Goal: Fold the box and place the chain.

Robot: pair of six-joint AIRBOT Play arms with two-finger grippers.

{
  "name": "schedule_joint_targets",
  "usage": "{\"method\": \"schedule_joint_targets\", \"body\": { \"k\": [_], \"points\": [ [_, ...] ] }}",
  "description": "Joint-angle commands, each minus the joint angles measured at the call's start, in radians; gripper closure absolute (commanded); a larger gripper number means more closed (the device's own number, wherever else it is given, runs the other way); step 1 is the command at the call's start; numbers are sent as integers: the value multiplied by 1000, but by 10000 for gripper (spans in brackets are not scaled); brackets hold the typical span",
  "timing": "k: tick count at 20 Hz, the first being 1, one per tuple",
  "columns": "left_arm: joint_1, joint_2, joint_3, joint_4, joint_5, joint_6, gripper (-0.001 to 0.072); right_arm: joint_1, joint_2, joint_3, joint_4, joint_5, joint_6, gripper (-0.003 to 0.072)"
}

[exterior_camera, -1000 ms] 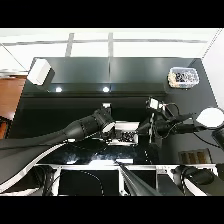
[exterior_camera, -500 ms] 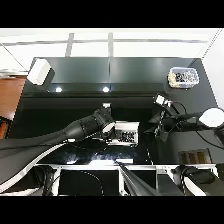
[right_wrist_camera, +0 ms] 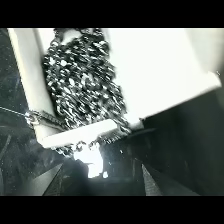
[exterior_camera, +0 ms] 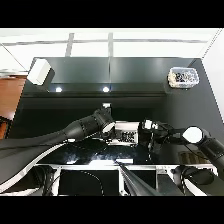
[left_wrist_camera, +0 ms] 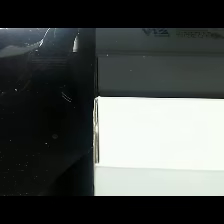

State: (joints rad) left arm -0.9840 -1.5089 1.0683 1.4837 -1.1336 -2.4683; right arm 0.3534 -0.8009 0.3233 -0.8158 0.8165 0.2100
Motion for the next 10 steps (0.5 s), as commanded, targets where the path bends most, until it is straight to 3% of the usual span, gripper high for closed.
{"method": "schedule_joint_targets", "body": {
  "k": [1, 4, 10],
  "points": [
    [1, 0, 0, 0, 0, 0, 676, 39, -2, -19, 26, -75, -40, 129],
    [1, 0, 0, 0, 0, 0, 676, 42, -14, -18, 81, -142, -60, 130],
    [1, 0, 0, 0, 0, 0, 676, 42, -72, -18, 82, -145, -65, 130]
  ]
}}
